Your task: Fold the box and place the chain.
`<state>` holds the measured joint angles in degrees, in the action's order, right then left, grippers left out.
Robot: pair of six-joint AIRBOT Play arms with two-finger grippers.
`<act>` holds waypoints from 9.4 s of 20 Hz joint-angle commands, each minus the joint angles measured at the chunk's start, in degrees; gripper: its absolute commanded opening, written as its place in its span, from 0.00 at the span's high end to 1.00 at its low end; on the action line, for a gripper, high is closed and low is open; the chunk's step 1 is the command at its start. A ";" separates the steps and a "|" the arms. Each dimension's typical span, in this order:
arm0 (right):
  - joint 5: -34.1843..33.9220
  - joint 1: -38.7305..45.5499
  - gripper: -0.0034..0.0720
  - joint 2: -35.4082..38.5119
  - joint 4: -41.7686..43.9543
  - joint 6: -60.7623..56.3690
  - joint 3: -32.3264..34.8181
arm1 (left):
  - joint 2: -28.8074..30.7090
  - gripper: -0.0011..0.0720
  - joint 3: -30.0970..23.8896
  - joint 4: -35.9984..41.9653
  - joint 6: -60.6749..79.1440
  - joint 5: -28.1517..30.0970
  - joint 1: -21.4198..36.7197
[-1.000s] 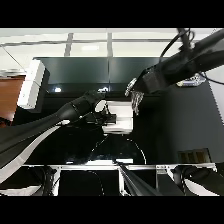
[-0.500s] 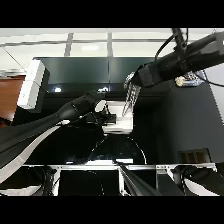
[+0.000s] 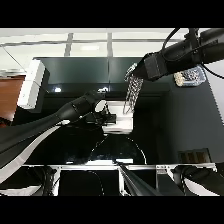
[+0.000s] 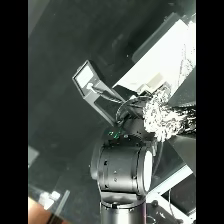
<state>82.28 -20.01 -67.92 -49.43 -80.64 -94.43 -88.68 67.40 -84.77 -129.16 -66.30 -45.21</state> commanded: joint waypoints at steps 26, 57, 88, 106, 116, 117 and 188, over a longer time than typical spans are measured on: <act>-17.86 -5.42 0.93 -0.11 -1.42 1.14 35.28 | -0.02 0.95 -0.02 -0.02 0.02 0.09 0.02; -16.90 3.21 0.49 0.28 -14.38 0.31 37.90 | 24.39 0.18 -7.28 -14.97 4.09 -10.01 3.61; -22.40 3.21 0.49 0.26 -14.27 -4.61 37.90 | 11.96 0.01 -28.89 51.06 142.73 19.30 19.98; -23.67 3.21 0.49 0.26 -14.25 -4.63 37.90 | 7.23 0.01 -24.39 52.68 144.19 20.70 18.12; -23.89 3.21 0.49 0.26 -14.08 -4.63 37.90 | 5.70 0.01 -22.14 52.28 142.70 20.87 18.36; -23.87 3.19 0.49 0.26 -14.08 -4.63 37.90 | 5.16 0.01 -21.75 52.30 142.75 20.63 18.32; -18.86 -4.15 0.34 -2.45 -7.08 61.37 41.77 | 4.70 0.57 -21.16 52.39 142.20 22.29 15.19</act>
<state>61.06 -24.14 -70.41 -57.21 -18.94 -52.64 -83.94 46.24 -32.29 13.04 -43.64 -30.00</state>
